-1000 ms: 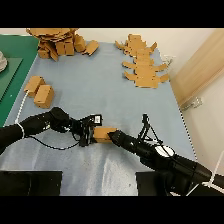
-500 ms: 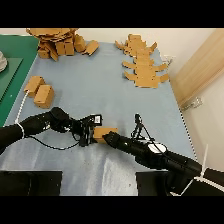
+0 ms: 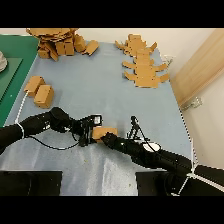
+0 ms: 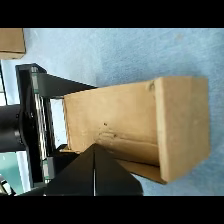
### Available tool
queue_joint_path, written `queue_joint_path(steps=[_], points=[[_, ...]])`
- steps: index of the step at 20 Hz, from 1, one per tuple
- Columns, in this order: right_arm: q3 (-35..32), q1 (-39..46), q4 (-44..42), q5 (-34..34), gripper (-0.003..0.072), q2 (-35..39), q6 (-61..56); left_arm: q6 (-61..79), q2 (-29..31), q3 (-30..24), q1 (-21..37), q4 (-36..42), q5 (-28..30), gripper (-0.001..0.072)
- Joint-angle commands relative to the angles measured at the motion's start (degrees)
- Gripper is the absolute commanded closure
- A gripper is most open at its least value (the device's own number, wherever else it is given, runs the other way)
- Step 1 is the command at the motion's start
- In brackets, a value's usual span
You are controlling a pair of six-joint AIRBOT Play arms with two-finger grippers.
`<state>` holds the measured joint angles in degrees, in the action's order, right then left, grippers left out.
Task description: Fold the box.
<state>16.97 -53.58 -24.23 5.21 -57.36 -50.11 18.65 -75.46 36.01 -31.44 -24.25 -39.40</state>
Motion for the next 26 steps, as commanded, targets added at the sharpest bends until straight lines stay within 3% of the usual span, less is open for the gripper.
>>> queue_joint_path(steps=[1, 9, 15, 19, 21, 26], points=[[-0.13, -0.09, 0.37, -0.24, 0.0689, -0.74, 0.07, -0.07, -0.02, 0.07, 0.00, 0.22, 0.02, 0.0375], [-0.15, -0.09, 2.38, -11.43, 0.0687, 11.32, 0.20, -0.09, -0.02, 0.07, 0.00, 0.22, 0.02, 0.0375], [-0.13, -0.07, 3.17, -13.79, 0.0686, 12.63, 0.17, -0.09, -0.02, 0.07, 0.00, 0.22, 0.02, 0.0375], [-0.15, -0.02, 5.46, -21.31, 0.0686, 19.23, 0.24, -4.59, 0.81, 0.90, 0.48, 0.22, 1.22, 0.0375], [-0.15, -0.02, 5.60, -24.09, 0.0687, 23.52, 0.87, -12.83, 3.26, 1.64, 1.88, 0.13, 6.56, 0.0375], [-0.15, -0.02, 5.55, -26.71, 0.0686, 30.16, 2.78, -18.71, 9.33, 4.35, 8.63, 0.22, 29.51, 0.0375]])
